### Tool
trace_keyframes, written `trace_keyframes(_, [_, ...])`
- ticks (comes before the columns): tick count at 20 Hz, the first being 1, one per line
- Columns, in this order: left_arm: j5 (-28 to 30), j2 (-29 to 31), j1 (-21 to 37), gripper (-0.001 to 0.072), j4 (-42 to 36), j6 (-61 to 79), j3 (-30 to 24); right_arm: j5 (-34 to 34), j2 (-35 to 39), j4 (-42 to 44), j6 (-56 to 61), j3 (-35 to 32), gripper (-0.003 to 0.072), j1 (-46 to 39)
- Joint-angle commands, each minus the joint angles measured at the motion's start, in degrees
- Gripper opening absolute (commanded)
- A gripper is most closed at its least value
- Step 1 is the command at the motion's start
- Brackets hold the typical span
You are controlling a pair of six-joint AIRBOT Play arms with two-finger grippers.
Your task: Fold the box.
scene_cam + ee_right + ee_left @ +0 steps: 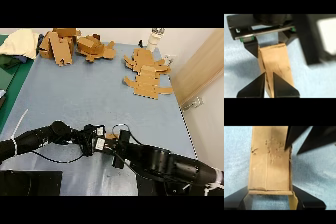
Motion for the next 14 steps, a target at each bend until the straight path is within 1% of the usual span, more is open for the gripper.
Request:
trace_keyframes(1, [0.0, 0.0, 0.0, 0.0485, 0.0, 0.0, 0.0, -5.9, 6.7, -1.6, 10.3, 0.0, 0.0182, 0.0])
trace_keyframes(2, [0.1, 0.0, 0.0, 0.0485, 0.0, 0.0, 0.0, -7.5, 8.6, -3.3, 18.6, 0.0, 0.0135, 0.0])
trace_keyframes(3, [0.1, 0.0, 0.0, 0.0485, 0.0, 0.0, 0.0, -9.1, 10.2, -5.0, 26.5, -0.1, -0.0001, 0.0])
trace_keyframes(5, [0.1, 0.0, 0.0, 0.0485, 0.0, 0.0, 0.0, -11.9, 12.4, -7.2, 40.1, -0.2, -0.0001, 0.0])
trace_keyframes(8, [0.0, 0.0, 0.0, 0.0485, 0.0, 0.0, 0.0, -11.2, 13.2, -5.3, 54.9, -0.2, -0.0002, 0.0])
trace_keyframes(9, [0.1, 0.0, 0.0, 0.0484, 0.0, 0.0, 0.0, -10.1, 12.9, -3.9, 58.1, -0.2, -0.0002, 0.0])
trace_keyframes(11, [0.1, 0.0, 0.0, 0.0484, 0.0, 0.0, 0.0, -5.2, 12.4, -1.9, 64.3, -0.8, -0.0004, 0.0])
trace_keyframes(13, [0.0, 0.0, 0.0, 0.0485, 0.0, 0.0, 0.0, -2.1, 12.4, -2.8, 73.5, -2.2, -0.0005, 0.0])
trace_keyframes(14, [0.0, 0.0, 0.0, 0.0484, 0.0, 0.0, 0.0, -2.1, 12.5, -3.8, 79.4, -3.4, -0.0006, 0.0])
